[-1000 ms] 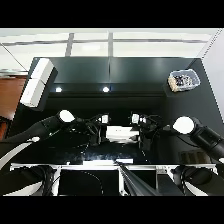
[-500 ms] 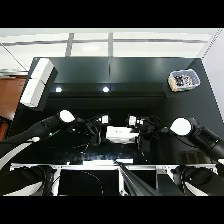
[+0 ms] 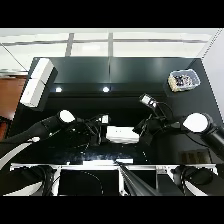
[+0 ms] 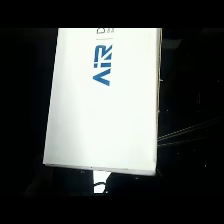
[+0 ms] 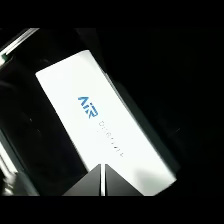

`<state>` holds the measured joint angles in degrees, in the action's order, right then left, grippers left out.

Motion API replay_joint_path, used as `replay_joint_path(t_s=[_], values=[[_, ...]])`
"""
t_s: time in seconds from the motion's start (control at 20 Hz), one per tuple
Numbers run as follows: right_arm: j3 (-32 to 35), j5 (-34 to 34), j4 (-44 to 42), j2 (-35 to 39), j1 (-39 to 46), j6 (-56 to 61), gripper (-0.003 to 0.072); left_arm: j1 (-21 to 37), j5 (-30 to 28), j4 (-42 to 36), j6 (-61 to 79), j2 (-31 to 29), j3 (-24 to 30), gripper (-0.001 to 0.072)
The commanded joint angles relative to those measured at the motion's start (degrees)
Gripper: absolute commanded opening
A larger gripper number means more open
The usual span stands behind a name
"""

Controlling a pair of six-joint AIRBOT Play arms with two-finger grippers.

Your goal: Fold the box and place the chain.

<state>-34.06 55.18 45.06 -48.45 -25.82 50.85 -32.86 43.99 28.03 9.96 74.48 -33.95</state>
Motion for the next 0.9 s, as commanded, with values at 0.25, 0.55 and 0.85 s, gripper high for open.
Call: replay_joint_path(t_s=[0.25, 0.55, 0.85], values=[[4.2, -2.5, -28.5, -9.8, 1.1, 7.0, 0.0026, 0.0, 0.0, 0.0, 0.0, 0.0, 0.0, 0.0461], [4.2, -1.4, -24.4, -15.3, 1.1, 7.3, 0.0027, 0.0, 0.0, 0.0, 0.0, 0.0, 0.0, 0.0461], [4.2, -1.5, -23.3, -18.2, 1.1, 7.2, 0.0034, 0.0, 0.0, 0.0, 0.0, 0.0, 0.0, 0.0461]])
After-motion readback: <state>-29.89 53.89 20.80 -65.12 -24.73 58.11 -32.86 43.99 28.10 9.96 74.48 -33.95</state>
